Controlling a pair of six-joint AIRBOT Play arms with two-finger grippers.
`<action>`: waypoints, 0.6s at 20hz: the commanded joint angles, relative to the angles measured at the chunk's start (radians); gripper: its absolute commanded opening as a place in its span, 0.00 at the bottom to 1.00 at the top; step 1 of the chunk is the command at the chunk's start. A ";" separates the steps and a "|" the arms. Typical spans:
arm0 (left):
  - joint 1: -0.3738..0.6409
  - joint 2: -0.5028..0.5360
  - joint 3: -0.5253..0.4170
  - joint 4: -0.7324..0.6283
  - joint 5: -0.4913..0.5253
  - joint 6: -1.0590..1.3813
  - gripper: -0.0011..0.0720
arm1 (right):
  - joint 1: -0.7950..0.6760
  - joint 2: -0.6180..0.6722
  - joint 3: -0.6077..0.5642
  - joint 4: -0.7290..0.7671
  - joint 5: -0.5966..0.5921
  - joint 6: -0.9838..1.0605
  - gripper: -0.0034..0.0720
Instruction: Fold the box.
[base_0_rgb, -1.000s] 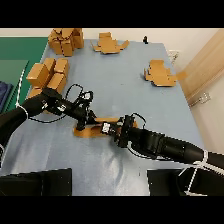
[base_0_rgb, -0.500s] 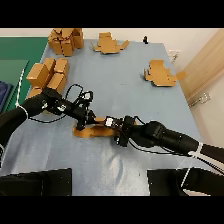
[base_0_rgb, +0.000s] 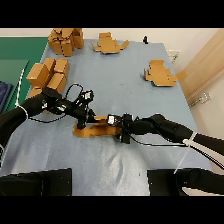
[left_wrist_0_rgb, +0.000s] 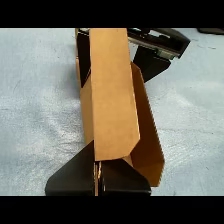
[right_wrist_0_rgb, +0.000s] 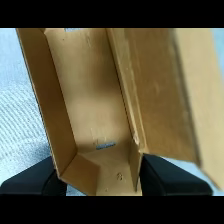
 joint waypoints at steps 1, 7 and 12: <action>0.000 -0.001 -0.001 0.000 0.041 0.000 0.04 | -0.006 -0.037 0.032 0.055 -0.052 -0.080 0.83; 0.000 -0.001 -0.001 -0.002 0.078 0.000 0.04 | -0.007 -0.038 0.057 0.062 -0.053 -0.080 0.83; 0.000 -0.001 -0.001 -0.002 0.077 0.000 0.04 | -0.008 -0.041 0.057 0.062 -0.052 -0.079 0.32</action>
